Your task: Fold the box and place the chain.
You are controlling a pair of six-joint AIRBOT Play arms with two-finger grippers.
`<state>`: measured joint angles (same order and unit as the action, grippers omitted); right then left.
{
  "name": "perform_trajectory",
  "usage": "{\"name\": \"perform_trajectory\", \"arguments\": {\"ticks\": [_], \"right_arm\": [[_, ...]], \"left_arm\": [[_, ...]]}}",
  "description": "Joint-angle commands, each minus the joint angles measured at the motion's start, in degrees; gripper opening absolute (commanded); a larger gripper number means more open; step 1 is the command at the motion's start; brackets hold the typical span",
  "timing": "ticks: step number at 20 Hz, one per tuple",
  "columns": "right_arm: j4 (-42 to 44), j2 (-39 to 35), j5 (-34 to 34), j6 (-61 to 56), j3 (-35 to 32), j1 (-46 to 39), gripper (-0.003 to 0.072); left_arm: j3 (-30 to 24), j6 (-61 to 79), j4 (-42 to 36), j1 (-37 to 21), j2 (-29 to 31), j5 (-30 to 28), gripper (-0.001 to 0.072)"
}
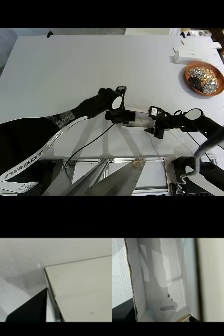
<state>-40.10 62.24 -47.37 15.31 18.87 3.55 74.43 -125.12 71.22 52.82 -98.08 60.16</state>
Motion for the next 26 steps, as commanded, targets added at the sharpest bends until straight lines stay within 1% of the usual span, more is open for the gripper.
{"name": "perform_trajectory", "arguments": {"ticks": [1,2,3,6,7,8,9,10,12,15,16,17,19,20,21,24,25,26], "right_arm": [[0.0,0.0,0.0,0.0,0.0,0.0,0.0399],[0.0,0.0,0.0,0.0,0.0,0.0,0.0399],[0.0,0.0,0.0,0.0,0.0,0.0,0.0399],[0.0,0.0,0.0,0.0,0.0,0.0,0.0399],[0.0,0.0,0.0,0.0,0.0,0.0,0.0399],[0.0,0.0,0.0,0.0,0.0,0.0,0.0399],[0.0,0.0,0.0,0.0,0.0,0.0,0.0399],[0.0,0.0,0.0,0.0,0.0,0.0,0.0399],[0.0,0.0,0.0,0.0,0.0,0.0,0.0399],[0.0,0.0,0.0,0.0,0.0,0.0,0.0399],[0.0,0.0,0.0,0.0,0.0,0.0,0.0399],[0.0,0.0,0.0,0.0,0.0,0.0,0.0399],[0.0,0.0,0.0,0.0,0.0,0.0,0.0399],[0.0,0.0,0.0,0.0,0.0,0.0,0.0399],[0.0,0.0,0.0,0.0,0.0,0.0,0.0399],[0.0,0.0,0.0,0.0,0.0,0.0,0.0399],[0.0,0.0,0.0,0.0,0.0,0.0,0.0399],[0.0,0.0,0.0,0.0,0.0,0.0,0.0399]], "left_arm": [[0.3,-2.6,0.5,0.9,-1.0,0.0,0.0144],[0.3,-2.6,0.5,1.3,-1.3,-0.1,0.0097],[0.4,-2.7,0.6,1.5,-1.5,-0.2,0.0003],[1.1,-4.4,1.5,1.9,-2.0,-0.1,0.0003],[1.4,-4.4,1.6,1.9,-2.0,-0.1,0.0017],[1.6,-4.3,1.6,2.0,-2.0,-0.1,0.0086],[2.0,-4.3,2.0,2.1,-2.0,-0.1,0.0211],[2.6,-4.3,2.9,2.3,-2.1,-0.2,0.0236],[3.9,-4.3,5.0,2.6,-2.2,0.0,0.0202],[4.0,-5.4,5.1,2.6,-2.4,0.4,0.0189],[4.0,-5.5,5.1,2.6,-2.7,1.2,0.0179],[4.0,-5.5,5.0,2.6,-3.1,2.1,0.0128],[4.0,-6.7,5.2,2.6,-3.8,4.2,0.0127],[4.0,-7.0,5.4,2.7,-4.0,4.8,0.0110],[4.0,-7.0,5.8,2.7,-4.0,5.1,0.0003],[4.0,-7.4,6.0,2.7,-4.0,5.2,0.0003],[4.0,-7.3,6.0,2.8,-4.0,5.0,0.0020],[4.0,-7.3,6.0,3.0,-4.0,4.9,0.0059]]}}
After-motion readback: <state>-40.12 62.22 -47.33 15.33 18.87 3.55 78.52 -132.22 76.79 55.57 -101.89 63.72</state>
